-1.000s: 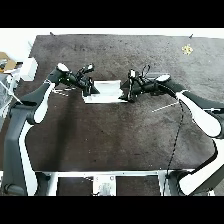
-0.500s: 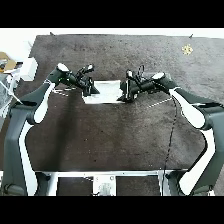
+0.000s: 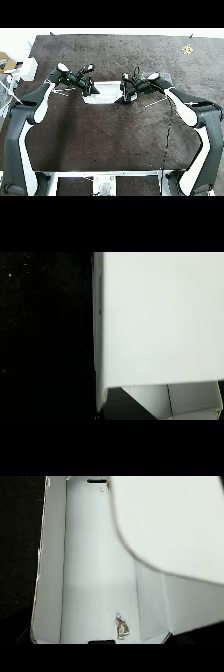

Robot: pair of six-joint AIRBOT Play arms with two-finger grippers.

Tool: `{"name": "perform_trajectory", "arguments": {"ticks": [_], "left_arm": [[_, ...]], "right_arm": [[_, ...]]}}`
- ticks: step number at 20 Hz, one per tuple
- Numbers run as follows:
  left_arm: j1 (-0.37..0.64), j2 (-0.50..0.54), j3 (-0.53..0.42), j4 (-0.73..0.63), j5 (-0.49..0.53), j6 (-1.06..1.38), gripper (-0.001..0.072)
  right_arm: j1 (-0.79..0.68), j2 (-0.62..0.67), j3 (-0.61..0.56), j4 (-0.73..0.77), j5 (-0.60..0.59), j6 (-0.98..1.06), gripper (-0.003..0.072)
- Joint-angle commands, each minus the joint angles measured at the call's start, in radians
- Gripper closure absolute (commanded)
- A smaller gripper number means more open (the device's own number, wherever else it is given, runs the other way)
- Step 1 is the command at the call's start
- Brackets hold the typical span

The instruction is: Fold the box and place the chain.

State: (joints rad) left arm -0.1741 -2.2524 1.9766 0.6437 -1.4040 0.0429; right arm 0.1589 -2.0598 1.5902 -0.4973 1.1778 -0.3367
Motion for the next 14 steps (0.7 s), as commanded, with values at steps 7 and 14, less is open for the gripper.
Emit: {"name": "perform_trajectory", "arguments": {"ticks": [7, 14], "left_arm": [[0.000, 0.001, 0.001, 0.000, 0.001, 0.000, 0.0699], [0.000, 0.001, 0.001, 0.000, 0.001, 0.000, 0.0699]], "right_arm": [[0.004, -0.016, 0.003, 0.000, -0.027, 0.001, 0.0062], [0.003, -0.020, 0.003, 0.000, -0.033, 0.002, 0.0129]]}}
